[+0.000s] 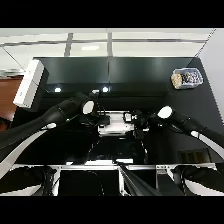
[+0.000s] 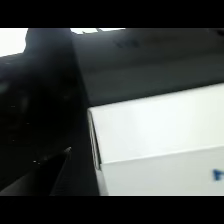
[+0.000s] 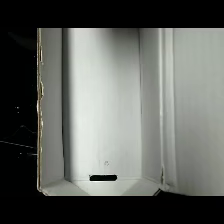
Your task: Fold the box and place the chain.
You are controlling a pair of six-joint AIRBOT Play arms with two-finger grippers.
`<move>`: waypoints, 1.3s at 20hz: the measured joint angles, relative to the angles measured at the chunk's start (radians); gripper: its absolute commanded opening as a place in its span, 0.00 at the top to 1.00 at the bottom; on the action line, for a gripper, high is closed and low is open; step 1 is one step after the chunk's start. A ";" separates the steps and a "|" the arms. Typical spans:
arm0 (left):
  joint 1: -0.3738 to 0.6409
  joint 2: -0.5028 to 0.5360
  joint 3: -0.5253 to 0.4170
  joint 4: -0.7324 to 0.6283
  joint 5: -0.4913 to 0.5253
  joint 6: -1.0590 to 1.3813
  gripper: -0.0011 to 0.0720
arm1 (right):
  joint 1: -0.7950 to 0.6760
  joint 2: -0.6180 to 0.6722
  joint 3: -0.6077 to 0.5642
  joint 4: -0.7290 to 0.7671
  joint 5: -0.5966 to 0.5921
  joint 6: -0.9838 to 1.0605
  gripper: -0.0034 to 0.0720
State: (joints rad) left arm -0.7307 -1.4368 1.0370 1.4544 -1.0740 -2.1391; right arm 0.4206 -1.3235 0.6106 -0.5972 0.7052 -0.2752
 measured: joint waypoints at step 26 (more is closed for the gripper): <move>-0.091 -0.064 0.063 0.081 -0.056 -0.277 0.45 | 0.001 0.000 0.000 -0.002 0.000 0.000 0.60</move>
State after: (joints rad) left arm -0.8219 -1.5005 1.1004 1.5356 -1.1297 -2.4157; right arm 0.4213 -1.3235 0.6106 -0.5987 0.7052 -0.2756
